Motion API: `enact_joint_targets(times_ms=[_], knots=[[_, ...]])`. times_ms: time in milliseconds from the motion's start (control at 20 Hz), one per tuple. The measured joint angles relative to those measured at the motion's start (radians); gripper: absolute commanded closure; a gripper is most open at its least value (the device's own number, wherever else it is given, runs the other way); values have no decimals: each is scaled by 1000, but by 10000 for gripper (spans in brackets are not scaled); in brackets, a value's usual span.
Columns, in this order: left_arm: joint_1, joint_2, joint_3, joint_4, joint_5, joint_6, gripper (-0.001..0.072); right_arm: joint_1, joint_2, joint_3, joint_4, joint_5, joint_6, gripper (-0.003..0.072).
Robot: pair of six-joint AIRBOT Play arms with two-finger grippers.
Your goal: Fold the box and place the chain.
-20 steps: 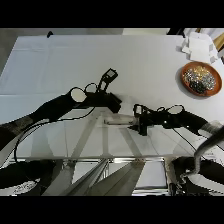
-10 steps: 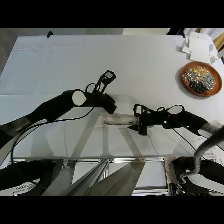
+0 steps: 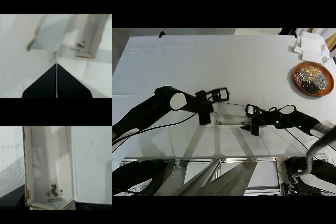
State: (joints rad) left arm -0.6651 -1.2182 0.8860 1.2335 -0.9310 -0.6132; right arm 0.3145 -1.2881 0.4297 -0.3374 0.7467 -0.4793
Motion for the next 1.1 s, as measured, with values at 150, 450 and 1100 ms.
enact_joint_targets(times_ms=[150,450,1100], knots=[[11,-42,-23,-40,-32,137,701,0,0,0,0,0,0,304],[75,-111,-96,-98,-29,290,701,0,0,0,1,0,0,304],[163,-126,-122,-266,54,573,347,0,0,0,1,1,0,304]])
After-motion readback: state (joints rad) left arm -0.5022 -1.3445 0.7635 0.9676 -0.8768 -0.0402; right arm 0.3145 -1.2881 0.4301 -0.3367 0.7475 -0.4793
